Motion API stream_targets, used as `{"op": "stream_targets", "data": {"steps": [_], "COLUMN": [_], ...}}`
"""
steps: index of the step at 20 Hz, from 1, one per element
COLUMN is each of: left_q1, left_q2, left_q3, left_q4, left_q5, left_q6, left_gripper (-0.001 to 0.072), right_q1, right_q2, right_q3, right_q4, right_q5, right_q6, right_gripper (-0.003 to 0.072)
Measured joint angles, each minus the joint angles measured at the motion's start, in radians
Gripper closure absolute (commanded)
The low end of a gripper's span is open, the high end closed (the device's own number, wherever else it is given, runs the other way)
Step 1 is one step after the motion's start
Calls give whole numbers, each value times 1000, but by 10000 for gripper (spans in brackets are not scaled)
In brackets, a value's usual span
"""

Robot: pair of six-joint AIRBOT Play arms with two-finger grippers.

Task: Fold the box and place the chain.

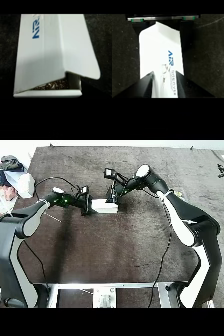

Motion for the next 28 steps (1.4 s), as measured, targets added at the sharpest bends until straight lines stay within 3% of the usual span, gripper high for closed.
{"op": "stream_targets", "data": {"steps": [3, 4, 10, 11, 12, 28], "left_q1": [0, 0, 0, 0, 0, 0], "left_q2": [0, 0, 0, 0, 0, 0], "left_q3": [0, 0, 0, 0, 0, 0], "left_q4": [0, 0, 0, 0, 0, 0], "left_q5": [0, 0, 0, 0, 0, 0], "left_q6": [0, 0, 0, 0, 1, 1], "left_gripper": [361, 361, 361, 361, 361, 361], "right_q1": [0, 0, 0, 0, 0, 3], "right_q2": [6, 8, 12, 12, 12, 9], "right_q3": [0, 0, 0, 0, 0, -1], "right_q4": [-22, -26, -43, -45, -45, -72], "right_q5": [-12, -19, -40, -37, -26, 43], "right_q6": [4, 5, 14, 14, 15, 19], "right_gripper": [368, 419, 425, 543, 577, 578]}}
